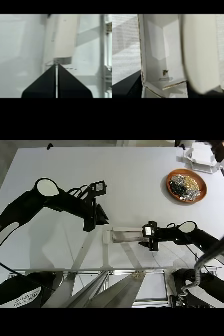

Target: Fold the box and place the chain.

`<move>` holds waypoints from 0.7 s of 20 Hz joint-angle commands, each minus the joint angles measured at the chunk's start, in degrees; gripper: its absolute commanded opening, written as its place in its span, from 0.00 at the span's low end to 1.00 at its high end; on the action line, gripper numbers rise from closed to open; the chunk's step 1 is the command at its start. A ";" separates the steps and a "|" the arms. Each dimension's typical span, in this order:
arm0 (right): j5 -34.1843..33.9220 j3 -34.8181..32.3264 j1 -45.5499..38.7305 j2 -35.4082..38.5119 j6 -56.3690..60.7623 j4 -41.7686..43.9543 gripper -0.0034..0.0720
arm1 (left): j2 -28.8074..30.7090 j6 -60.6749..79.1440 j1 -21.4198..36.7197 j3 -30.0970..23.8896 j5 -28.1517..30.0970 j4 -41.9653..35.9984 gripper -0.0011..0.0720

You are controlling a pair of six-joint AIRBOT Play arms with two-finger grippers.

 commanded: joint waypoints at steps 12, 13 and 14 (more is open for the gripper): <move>0.04 -0.02 0.02 -0.02 -0.02 0.00 0.34 | -5.84 -18.49 -17.53 -1.25 32.44 -2.14 0.02; 0.02 -0.02 0.02 -0.02 -0.02 0.00 0.34 | -7.13 -19.63 -17.51 -1.97 34.75 -2.05 0.02; 0.04 -0.02 0.02 -0.02 -0.02 0.00 0.34 | -8.20 -20.98 -17.53 -2.82 37.27 -2.05 0.02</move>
